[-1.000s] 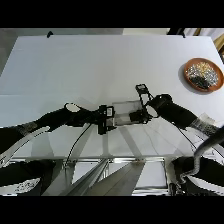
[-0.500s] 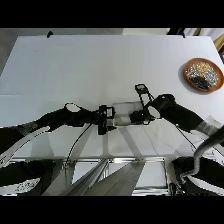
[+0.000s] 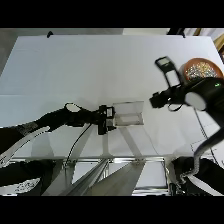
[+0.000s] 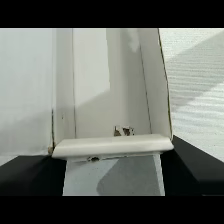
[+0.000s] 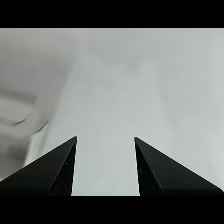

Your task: Fold the box and place the chain.

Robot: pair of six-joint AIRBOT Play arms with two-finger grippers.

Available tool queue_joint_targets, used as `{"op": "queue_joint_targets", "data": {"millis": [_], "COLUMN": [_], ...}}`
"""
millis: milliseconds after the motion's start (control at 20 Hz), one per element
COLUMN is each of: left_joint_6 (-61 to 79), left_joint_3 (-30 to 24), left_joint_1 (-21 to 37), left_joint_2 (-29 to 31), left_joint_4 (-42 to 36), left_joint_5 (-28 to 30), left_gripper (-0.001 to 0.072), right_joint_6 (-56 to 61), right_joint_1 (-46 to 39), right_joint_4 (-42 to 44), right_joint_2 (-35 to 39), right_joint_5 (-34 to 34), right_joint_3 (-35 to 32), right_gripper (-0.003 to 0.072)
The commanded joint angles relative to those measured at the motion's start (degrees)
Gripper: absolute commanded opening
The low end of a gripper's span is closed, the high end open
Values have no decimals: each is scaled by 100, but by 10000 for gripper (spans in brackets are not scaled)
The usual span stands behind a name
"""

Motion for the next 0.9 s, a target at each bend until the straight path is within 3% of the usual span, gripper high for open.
{"op": "queue_joint_targets", "data": {"millis": [0, 200, 400, 600, 850], "left_joint_6": [0, -2, -2, -2, -2], "left_joint_3": [4, 4, 4, 4, 4], "left_joint_1": [2, 2, 2, 2, 2], "left_joint_2": [4, 4, 4, 4, 4], "left_joint_4": [0, 0, 0, 0, 0], "left_joint_5": [0, 0, 0, 0, 2], "left_gripper": [254, 254, 254, 254, 254], "right_joint_6": [-789, -1373, -1622, -1620, -1578], "right_joint_1": [-1438, -3351, -4579, -5248, -5547], "right_joint_4": [-33, 286, 654, 1025, 1060], "right_joint_2": [-20, -957, -2511, -3764, -4374], "right_joint_5": [-291, -463, -734, -811, -1099], "right_joint_3": [505, 1093, 2070, 2535, 2535], "right_gripper": [354, 330, 327, 291, 283]}}
